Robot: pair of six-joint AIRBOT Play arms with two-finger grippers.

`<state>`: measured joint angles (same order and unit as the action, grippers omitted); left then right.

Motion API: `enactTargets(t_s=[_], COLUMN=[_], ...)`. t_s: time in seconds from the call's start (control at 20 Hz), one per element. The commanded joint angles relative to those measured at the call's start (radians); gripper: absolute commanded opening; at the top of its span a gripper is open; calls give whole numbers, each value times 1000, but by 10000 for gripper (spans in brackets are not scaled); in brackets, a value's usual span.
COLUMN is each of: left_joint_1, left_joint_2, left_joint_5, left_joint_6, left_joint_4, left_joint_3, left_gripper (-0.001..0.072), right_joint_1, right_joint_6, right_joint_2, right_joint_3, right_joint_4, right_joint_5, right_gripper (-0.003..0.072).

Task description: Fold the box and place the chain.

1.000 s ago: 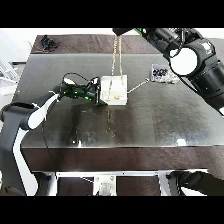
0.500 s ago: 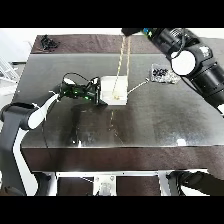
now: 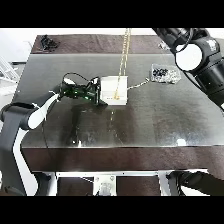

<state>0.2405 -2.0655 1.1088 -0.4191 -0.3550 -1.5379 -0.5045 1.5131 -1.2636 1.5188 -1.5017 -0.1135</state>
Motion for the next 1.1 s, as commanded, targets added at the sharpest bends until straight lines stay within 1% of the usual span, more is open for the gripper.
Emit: enactTargets(t_s=[0.0, 0.1, 0.2, 0.5, 0.65, 0.8, 1.05], left_joint_1=[0, 0, 0, 0, 0, 0, 0], left_joint_2=[0, 0, 1, 1, 0, 0, 0], left_joint_5=[0, 0, 0, 0, 0, 0, 0], left_joint_6=[0, 0, 0, 0, 0, 0, 0], left_joint_4=[0, 0, 0, 0, 0, 0, 0], left_joint_3=[0, 0, 0, 0, 0, 0, 0], left_gripper=[353, 352, 353, 353, 353, 353, 352], right_joint_1=[-8, -8, -6, 26, 58, 81, 54], right_joint_6=[13, 12, 11, 11, 11, 12, 12], right_joint_2=[-2, -2, 0, 27, 56, 76, 77], right_joint_3=[-39, -53, -52, -51, -51, -50, -50], right_joint_4=[2, -1, -64, -162, -192, -202, -201], right_joint_5=[-32, -56, -90, -108, -167, -231, -264], right_gripper=[8, 8, 7, 7, 7, 7, 7])
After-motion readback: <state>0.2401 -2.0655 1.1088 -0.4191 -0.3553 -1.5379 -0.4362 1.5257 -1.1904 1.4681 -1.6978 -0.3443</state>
